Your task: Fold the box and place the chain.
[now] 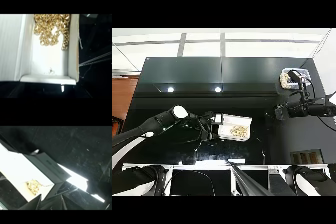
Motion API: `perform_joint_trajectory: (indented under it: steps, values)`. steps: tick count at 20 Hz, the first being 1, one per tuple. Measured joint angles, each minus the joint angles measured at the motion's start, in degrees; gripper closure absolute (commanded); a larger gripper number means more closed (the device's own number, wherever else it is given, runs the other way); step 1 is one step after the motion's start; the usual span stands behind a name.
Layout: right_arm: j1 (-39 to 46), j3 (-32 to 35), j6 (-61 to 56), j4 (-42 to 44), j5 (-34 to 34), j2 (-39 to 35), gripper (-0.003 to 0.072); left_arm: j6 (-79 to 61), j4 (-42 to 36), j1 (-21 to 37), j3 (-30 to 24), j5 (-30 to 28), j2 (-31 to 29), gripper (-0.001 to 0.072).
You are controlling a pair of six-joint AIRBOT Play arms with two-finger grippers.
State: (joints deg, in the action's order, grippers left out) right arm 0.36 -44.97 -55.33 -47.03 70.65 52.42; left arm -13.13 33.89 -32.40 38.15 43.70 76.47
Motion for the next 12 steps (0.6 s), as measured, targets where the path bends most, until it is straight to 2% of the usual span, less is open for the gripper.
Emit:
perform_joint_trajectory:
  steps: [3,5,9,10,11,12]
  values:
    - [0.0,0.0,0.0,0.0,0.0,0.0,0.0375,-1.0,-0.8,-0.9,0.0,-0.4,0.1,0.0038]
    - [-0.1,0.0,0.0,0.0,0.0,0.0,0.0375,-1.4,-1.0,-1.1,0.0,-0.6,0.1,0.0225]
    - [-2.2,0.5,-0.6,0.0,-2.0,0.4,0.0373,-1.7,-1.3,-1.4,0.0,-0.6,0.2,0.0243]
    - [-3.5,0.7,-1.7,0.2,-3.8,0.7,0.0202,-1.7,-1.3,-1.4,0.0,-0.6,0.1,0.0243]
    - [-5.1,0.7,-2.5,0.3,-5.7,1.1,-0.0034,-1.7,-1.3,-1.4,0.0,-0.6,0.2,0.0243]
    - [-7.2,0.8,-3.4,0.7,-8.2,1.8,-0.0034,-1.7,-1.3,-1.4,0.0,-0.6,0.2,0.0243]
